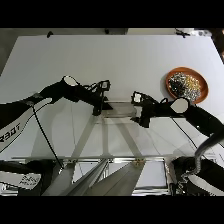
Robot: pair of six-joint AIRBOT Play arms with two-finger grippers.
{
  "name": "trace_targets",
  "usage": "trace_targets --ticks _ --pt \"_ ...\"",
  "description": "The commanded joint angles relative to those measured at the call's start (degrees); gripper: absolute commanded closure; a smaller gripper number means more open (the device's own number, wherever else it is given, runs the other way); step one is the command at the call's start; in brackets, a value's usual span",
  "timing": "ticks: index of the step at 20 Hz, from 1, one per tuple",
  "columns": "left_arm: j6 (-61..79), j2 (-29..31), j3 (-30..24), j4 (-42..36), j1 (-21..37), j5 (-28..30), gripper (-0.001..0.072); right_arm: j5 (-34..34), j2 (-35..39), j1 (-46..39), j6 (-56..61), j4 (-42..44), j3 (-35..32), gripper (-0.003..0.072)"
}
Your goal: Fold the box and place the chain.
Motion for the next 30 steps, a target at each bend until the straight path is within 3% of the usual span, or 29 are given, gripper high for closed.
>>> trace_targets --ticks 1,13,23,30 --pt "0.02 0.02 0.04 -0.02 -0.02 -0.02 0.0697 0.74 -0.04 -1.46 -0.07 0.81 0.02 0.0007" --pt "0.02 0.02 0.04 -0.02 -0.02 -0.02 0.0697 4.04 -5.07 -2.80 -4.57 6.67 0.98 0.0008" --pt "0.02 0.02 0.04 0.00 -0.02 0.00 0.0697 10.47 -5.90 -4.92 -8.17 6.60 3.04 0.0008" --pt "0.02 0.02 0.04 0.00 -0.02 0.00 0.0697 12.00 -11.78 -1.99 -10.60 6.43 3.04 0.0008"
